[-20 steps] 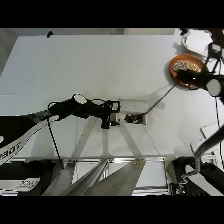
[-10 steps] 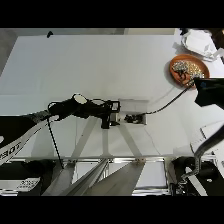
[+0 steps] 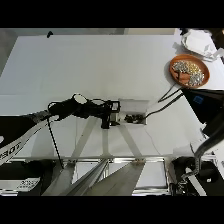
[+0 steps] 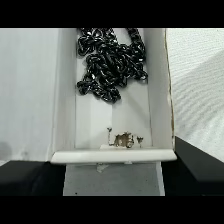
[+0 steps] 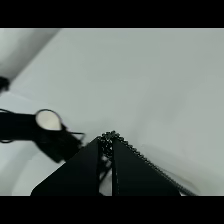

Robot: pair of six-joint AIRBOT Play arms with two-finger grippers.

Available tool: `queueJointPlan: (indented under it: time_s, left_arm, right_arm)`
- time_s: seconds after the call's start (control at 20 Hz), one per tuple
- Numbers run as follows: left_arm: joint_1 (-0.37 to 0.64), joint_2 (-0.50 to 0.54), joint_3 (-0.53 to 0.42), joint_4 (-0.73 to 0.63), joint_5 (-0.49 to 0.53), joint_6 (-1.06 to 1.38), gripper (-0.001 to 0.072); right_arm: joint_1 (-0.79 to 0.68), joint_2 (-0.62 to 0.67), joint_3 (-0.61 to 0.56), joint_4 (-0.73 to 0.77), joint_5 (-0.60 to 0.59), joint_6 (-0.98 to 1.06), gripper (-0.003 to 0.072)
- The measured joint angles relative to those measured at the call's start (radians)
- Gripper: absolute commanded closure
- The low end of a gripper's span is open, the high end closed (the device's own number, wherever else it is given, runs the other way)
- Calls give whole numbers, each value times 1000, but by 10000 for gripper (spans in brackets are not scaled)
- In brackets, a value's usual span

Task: Fold the box and place the chain.

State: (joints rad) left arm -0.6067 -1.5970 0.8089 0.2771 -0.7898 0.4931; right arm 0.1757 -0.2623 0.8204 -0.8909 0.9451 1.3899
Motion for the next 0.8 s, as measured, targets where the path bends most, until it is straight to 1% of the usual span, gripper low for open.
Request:
queueJointPlan:
  time_s: [0.1,0.2,0.35,0.45,0.6,0.8]
  left_arm:
    - [0,0,0,0,0,0,643]
    - [0,0,0,0,0,0,643]
    - [0,0,0,0,0,0,643]
    - [0,0,0,0,0,0,643]
    - [0,0,0,0,0,0,643]
    - [0,0,0,0,0,0,643]
  right_arm:
    - [1,-5,0,61,0,-30,668]
    - [1,-28,-1,92,4,-58,668]
    - [4,-111,-8,110,61,-110,668]
    - [19,-193,-20,90,105,-149,667]
    - [61,-318,-36,23,130,-181,667]
    - [147,-483,-43,-35,113,-210,667]
